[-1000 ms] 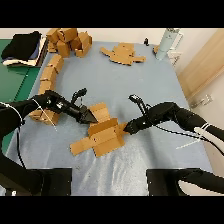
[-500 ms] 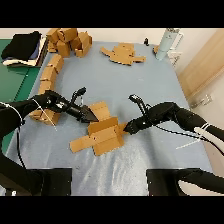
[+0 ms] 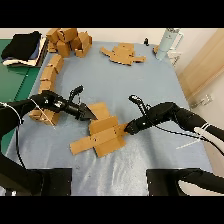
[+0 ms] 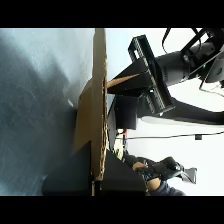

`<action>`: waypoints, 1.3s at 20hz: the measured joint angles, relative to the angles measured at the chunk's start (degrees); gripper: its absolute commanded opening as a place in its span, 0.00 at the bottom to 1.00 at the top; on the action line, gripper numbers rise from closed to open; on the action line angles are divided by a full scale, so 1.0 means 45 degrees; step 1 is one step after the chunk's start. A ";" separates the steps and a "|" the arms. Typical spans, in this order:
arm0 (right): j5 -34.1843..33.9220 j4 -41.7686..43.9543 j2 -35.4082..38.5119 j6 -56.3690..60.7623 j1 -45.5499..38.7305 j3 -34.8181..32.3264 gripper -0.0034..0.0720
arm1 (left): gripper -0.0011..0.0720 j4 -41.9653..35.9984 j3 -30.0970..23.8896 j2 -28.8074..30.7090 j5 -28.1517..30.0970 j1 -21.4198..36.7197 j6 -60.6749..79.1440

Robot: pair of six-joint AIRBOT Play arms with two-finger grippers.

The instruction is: Fold the box.

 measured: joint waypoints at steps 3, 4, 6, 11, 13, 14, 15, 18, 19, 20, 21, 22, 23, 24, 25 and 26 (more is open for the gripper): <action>0.0044 -0.0010 0.0000 0.0005 0.0000 0.0000 0.24 | 0.03 0.0024 0.0005 0.0000 -0.0151 -0.0131 0.0136; 0.0131 0.0000 0.0000 0.0000 0.0000 0.0000 0.49 | 0.03 0.0058 0.0005 0.0000 -0.0189 -0.0209 0.0151; 0.0287 -0.0019 0.0000 0.0010 -0.0019 0.0005 0.54 | 0.03 0.0034 0.0029 0.0000 -0.0199 -0.0403 0.0233; 0.0797 -0.1044 0.0019 0.1899 -0.0860 0.0544 0.54 | 0.03 0.0049 0.0442 0.0471 0.0578 -0.1205 0.1311; 0.0913 -0.1685 0.0024 0.3079 -0.1520 0.0967 0.45 | 0.03 0.0068 0.0539 0.1059 0.1263 -0.1695 0.2084; 0.0928 -0.1889 0.0024 0.3604 -0.1826 0.1127 0.23 | 0.03 0.0112 0.0568 0.1409 0.1642 -0.1967 0.2526; 0.0933 -0.2040 0.0024 0.4109 -0.2103 0.1253 0.05 | 0.03 0.0219 0.0583 0.1734 0.1972 -0.2244 0.2919; 0.0971 -0.2205 0.0024 0.4925 -0.2506 0.1457 0.05 | 0.03 0.0568 0.0622 0.2569 0.3128 -0.3186 0.4367; 0.0996 -0.2098 0.0024 0.5081 -0.2584 0.1491 0.05 | 0.03 0.0695 0.0622 0.2744 0.3463 -0.3531 0.4915; 0.1073 -0.1953 0.0024 0.5207 -0.2652 0.1515 0.05 | 0.03 0.0840 0.0622 0.2856 0.3725 -0.3842 0.5372; 0.1175 -0.1831 0.0024 0.5309 -0.2681 0.1540 0.05 | 0.03 0.1005 0.0588 0.2929 0.4002 -0.4163 0.5829; 0.1302 -0.1666 0.0024 0.5372 -0.2701 0.1549 0.05 | 0.03 0.1137 0.0544 0.2977 0.4250 -0.4425 0.6222; 0.1384 -0.1583 0.0024 0.5430 -0.2720 0.1554 0.05 | 0.03 0.1224 0.0476 0.3002 0.4503 -0.4653 0.6601; 0.1506 -0.1530 0.0024 0.5474 -0.2744 0.1564 0.05 | 0.03 0.1307 0.0427 0.2987 0.4755 -0.4818 0.6926; 0.1588 -0.1443 0.0024 0.5498 -0.2754 0.1569 0.05 | 0.03 0.1350 0.0389 0.2929 0.4954 -0.4930 0.7218; 0.1608 -0.1384 0.0024 0.5542 -0.2735 0.1569 0.05 | 0.03 0.1409 0.0364 0.2832 0.5192 -0.4954 0.7431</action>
